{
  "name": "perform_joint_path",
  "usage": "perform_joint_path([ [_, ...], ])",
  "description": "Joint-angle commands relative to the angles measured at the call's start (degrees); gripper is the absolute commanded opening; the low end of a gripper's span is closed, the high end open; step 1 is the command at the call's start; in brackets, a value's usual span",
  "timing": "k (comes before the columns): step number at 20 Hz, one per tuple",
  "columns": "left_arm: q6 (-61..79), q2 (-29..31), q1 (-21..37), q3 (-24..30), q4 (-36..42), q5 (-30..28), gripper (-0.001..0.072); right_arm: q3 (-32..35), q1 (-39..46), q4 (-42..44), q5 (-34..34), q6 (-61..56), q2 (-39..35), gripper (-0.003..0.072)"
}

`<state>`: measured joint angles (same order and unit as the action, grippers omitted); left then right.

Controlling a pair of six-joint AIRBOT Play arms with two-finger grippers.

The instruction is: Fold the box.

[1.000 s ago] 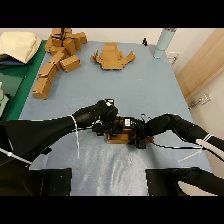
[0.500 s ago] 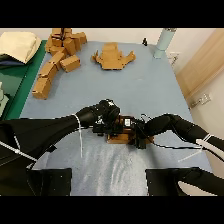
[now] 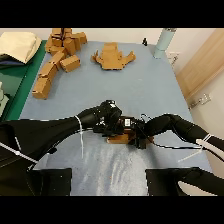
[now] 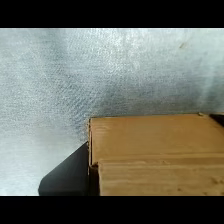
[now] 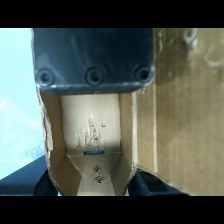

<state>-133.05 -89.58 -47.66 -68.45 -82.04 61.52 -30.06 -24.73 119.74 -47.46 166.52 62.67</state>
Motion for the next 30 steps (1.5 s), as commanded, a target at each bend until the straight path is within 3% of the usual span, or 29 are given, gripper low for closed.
perform_joint_path([
  [1,0.37,-0.02,-0.59,-0.04,-0.09,0.17,0.0011,0.02,-0.04,0.02,0.02,-0.02,0.0,0.0501],
  [6,1.25,0.15,-0.59,-0.07,-0.07,0.17,0.0019,0.02,-0.04,0.02,0.04,-0.02,0.0,0.0501],
  [8,1.42,0.44,-0.59,-0.07,-0.04,0.13,0.0487,0.02,-0.04,0.02,0.02,-0.02,0.0,0.0501],
  [9,1.38,0.55,-0.52,-0.09,-0.07,0.13,0.0523,0.02,-0.04,0.02,0.04,-0.02,0.0,0.0501],
  [12,1.4,0.63,-0.5,-0.11,-0.07,0.17,0.0511,0.02,-0.04,0.02,0.02,-0.02,0.0,0.0501],
  [14,1.44,0.63,-0.52,-0.11,-0.07,0.15,0.02,0.02,-0.04,0.02,0.04,-0.02,0.0,0.0501],
  [15,1.46,0.63,-0.52,-0.11,-0.07,0.15,0.0078,0.02,-0.04,0.02,0.02,-0.02,0.0,0.0501],
  [16,1.46,0.63,-0.52,-0.11,-0.07,0.15,0.0012,0.02,-0.04,0.02,0.04,-0.02,0.0,0.0501],
  [23,1.73,0.63,-0.52,-0.11,2.1,0.48,0.0016,0.02,-0.04,0.02,0.02,-0.02,0.0,0.0501],
  [24,2.25,0.63,-0.52,-0.11,2.75,0.55,0.0248,0.02,-0.04,0.02,0.04,-0.02,0.0,0.0501],
  [25,2.29,0.63,-0.44,-0.11,3.69,0.61,0.0544,0.02,-0.04,0.02,0.02,-0.02,0.0,0.0501],
  [26,2.38,0.63,-0.09,-0.11,5.05,0.7,0.0574,0.02,-0.04,0.02,0.02,-0.02,0.0,0.0501],
  [30,4.81,0.66,2.14,-0.17,11.15,3.34,0.0574,0.02,-0.04,0.02,0.04,-0.02,0.0,0.0501],
])
